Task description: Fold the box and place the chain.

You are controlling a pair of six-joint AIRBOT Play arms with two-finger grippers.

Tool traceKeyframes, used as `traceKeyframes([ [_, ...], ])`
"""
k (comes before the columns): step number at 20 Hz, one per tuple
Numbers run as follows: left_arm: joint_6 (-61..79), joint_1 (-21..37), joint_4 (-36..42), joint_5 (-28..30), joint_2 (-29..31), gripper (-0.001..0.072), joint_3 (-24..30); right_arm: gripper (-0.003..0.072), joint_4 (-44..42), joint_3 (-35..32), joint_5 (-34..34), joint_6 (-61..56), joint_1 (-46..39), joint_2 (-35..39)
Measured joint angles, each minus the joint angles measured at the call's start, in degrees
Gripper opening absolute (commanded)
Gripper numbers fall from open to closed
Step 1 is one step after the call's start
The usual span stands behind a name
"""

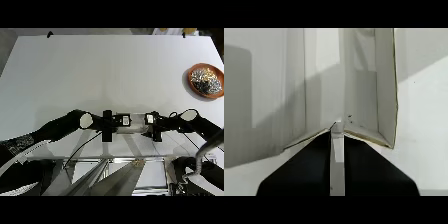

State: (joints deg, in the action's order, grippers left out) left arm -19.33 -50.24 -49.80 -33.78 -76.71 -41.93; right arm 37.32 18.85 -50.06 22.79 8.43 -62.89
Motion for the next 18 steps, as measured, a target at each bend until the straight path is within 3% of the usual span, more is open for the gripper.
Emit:
traceKeyframes([
  [2,1.7,-0.6,1.6,1.0,-0.4,0.0117,0.0,0.0342,0.0,0.0,0.0,0.1,0.0,0.0],
  [4,3.1,-1.0,2.8,1.7,-1.1,0.0314,0.0,0.0342,0.0,0.0,0.0,0.2,0.0,0.0],
  [5,3.6,-1.1,3.1,2.0,-1.4,0.0352,0.0,0.0342,0.0,0.0,0.0,0.2,0.0,0.0],
  [7,4.2,-1.2,3.5,2.2,-1.7,0.035,0.0,0.0342,0.0,0.0,0.0,0.1,0.0,0.0],
  [8,4.4,-1.3,3.6,2.2,-1.8,0.0333,0.0,0.0342,0.0,0.0,0.0,0.1,0.0,0.0],
  [11,3.9,-1.3,3.6,1.0,-1.3,0.0032,0.0,0.0342,0.0,0.0,-0.1,0.1,0.0,0.0],
  [12,2.8,-1.2,3.3,0.1,-0.8,0.0002,0.0,0.0342,0.0,0.0,-0.1,0.0,0.0,0.0],
  [18,-14.8,1.0,-6.8,-7.5,6.4,0.0002,0.0,0.0342,0.0,0.0,0.0,-0.1,0.0,0.0],
])
